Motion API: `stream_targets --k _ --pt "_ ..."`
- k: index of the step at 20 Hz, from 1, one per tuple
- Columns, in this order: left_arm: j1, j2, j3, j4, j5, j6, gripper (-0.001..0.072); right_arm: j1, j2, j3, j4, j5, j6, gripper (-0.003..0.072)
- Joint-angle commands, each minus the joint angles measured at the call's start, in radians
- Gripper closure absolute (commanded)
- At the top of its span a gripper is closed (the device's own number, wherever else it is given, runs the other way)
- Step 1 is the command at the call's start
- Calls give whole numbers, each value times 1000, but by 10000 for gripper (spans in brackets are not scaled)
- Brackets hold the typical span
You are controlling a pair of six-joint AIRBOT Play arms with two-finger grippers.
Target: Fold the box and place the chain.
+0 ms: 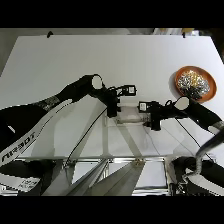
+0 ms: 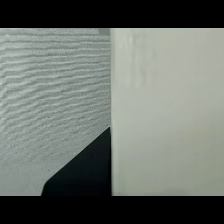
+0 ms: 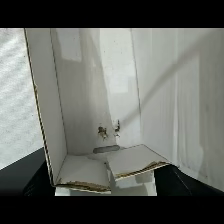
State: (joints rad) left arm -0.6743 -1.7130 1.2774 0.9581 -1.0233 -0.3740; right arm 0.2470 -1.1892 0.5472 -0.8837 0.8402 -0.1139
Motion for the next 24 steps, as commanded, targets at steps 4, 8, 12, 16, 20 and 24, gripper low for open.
stream_targets --k 4,8,12,16,20,24 --pt "0 -1 0 0 2 0 697 1 1 1 2 -3 0 167" --pt "-1 -1 0 -12 19 -1 698 1 1 1 1 -3 0 167" --pt "-3 0 0 -26 10 0 697 1 1 1 1 -3 0 161" --pt "-7 4 0 -26 -6 3 694 1 1 1 1 -3 0 149" --pt "-7 11 0 -22 -42 17 695 1 1 1 1 -3 0 148" --pt "-18 19 0 -16 -62 52 706 1 1 1 1 -3 0 127"
